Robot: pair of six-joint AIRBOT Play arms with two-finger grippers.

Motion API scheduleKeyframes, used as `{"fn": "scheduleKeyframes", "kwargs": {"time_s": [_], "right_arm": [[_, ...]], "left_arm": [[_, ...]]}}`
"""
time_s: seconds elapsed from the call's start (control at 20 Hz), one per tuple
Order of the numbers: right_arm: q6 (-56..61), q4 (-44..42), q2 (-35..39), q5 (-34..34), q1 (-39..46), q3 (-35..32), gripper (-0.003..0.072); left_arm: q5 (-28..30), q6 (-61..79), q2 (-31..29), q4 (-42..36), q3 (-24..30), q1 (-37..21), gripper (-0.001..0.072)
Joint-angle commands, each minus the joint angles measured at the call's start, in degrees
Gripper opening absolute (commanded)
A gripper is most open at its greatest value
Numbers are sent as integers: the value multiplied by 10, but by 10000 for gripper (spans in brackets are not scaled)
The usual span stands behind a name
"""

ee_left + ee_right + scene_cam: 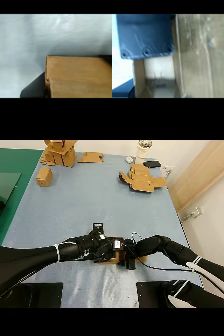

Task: Fold the box.

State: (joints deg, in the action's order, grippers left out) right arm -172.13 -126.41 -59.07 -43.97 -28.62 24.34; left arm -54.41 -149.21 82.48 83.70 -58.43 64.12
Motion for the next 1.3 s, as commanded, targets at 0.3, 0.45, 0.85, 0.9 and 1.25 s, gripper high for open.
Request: {"fn": "scheduleKeyframes", "kwargs": {"time_s": [0.3,0.45,0.85,0.9,1.25], "right_arm": [[0,0,0,0,0,0,599],[0,0,0,0,0,0,599],[0,0,0,0,0,0,599],[0,0,0,0,0,0,599],[0,0,0,0,0,0,599]], "left_arm": [[3,21,0,16,0,-8,12],[2,28,0,16,0,-8,14],[-7,27,-1,16,0,-8,481],[-13,28,-1,16,0,-8,481],[-16,44,-44,23,0,-9,483]]}}
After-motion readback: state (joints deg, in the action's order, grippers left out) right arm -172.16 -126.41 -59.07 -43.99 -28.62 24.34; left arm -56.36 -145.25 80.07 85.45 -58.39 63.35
